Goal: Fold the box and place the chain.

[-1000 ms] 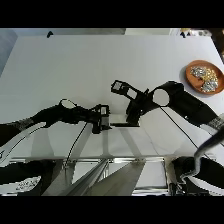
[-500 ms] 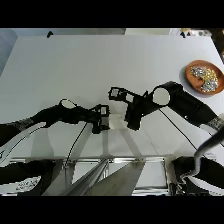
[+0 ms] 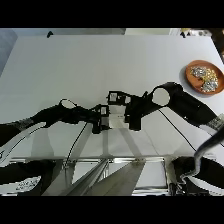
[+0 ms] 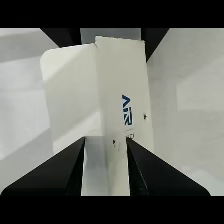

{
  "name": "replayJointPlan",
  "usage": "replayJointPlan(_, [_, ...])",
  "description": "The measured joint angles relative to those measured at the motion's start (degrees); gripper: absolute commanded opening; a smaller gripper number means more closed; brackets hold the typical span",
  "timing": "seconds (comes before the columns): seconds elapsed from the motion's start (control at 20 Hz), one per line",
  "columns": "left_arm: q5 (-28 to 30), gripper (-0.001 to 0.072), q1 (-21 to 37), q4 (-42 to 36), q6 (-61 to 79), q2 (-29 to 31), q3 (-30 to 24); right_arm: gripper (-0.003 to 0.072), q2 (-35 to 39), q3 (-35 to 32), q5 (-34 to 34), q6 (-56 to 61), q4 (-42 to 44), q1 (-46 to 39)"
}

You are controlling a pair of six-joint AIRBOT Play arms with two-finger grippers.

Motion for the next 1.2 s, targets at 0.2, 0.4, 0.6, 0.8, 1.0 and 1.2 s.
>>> replayJointPlan(0.2, [0.0,0.0152,0.0,0.0,-0.1,0.0,0.0,0.016,0.0,-1.2,-2.3,-0.4,-2.0,1.1])
replayJointPlan(0.4, [0.2,0.0152,0.0,-0.1,-0.2,0.0,0.0,0.0158,0.0,-1.6,-3.6,-0.4,-2.8,1.4])
replayJointPlan(0.6, [0.1,0.0152,0.0,-0.1,-0.1,0.0,0.0,0.0103,0.0,-1.9,-4.4,-0.4,-3.1,1.5])
replayJointPlan(0.8, [0.1,0.0152,0.0,0.0,0.0,0.0,0.0,0.011,0.0,-2.4,-4.6,-0.3,-3.1,1.5])
replayJointPlan(1.0, [0.1,0.0152,0.0,0.0,0.0,0.0,0.0,0.0183,-0.1,-2.9,-4.8,-0.2,-2.2,1.5])
replayJointPlan(1.2, [-0.1,0.0152,0.0,0.0,0.0,0.0,0.0,0.0203,-0.1,-4.1,-5.4,-0.2,-0.8,1.5])
